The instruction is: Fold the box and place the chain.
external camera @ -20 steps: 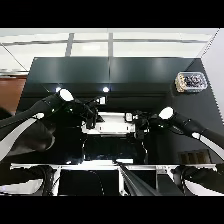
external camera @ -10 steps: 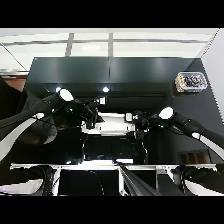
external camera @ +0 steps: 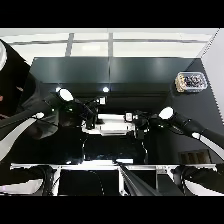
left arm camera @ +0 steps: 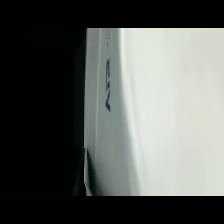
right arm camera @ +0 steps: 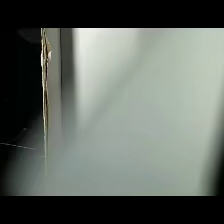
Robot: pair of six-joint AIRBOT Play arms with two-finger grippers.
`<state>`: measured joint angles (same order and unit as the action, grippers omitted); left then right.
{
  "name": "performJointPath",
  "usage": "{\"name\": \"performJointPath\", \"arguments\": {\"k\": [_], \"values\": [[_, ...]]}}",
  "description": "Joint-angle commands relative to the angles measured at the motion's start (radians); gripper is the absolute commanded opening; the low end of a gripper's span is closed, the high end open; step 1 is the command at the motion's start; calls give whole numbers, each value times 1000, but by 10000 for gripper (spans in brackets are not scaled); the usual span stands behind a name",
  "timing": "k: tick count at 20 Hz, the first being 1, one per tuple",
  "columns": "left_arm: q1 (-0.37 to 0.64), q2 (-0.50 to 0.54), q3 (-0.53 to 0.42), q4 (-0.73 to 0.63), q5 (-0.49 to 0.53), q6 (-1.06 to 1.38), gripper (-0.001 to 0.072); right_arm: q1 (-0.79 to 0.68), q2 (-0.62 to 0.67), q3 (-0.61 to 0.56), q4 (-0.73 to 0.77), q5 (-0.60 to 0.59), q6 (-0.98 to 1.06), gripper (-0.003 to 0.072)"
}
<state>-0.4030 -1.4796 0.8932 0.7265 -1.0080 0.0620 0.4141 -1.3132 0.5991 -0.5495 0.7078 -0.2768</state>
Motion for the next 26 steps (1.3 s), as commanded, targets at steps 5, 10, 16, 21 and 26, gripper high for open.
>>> {"name": "performJointPath", "arguments": {"k": [5,10,16,21,26], "values": [[3,145,42,333,-143,-311,430,0,0,1,-1,3,0,481],[36,320,42,529,-204,-728,394,0,0,1,-3,7,0,225],[42,356,-98,72,-380,-911,25,0,0,1,-2,6,0,224],[50,294,-205,-345,-46,-737,26,0,0,1,-2,4,0,224],[42,220,-137,-216,263,-737,25,0,0,1,-2,3,0,224]]}}
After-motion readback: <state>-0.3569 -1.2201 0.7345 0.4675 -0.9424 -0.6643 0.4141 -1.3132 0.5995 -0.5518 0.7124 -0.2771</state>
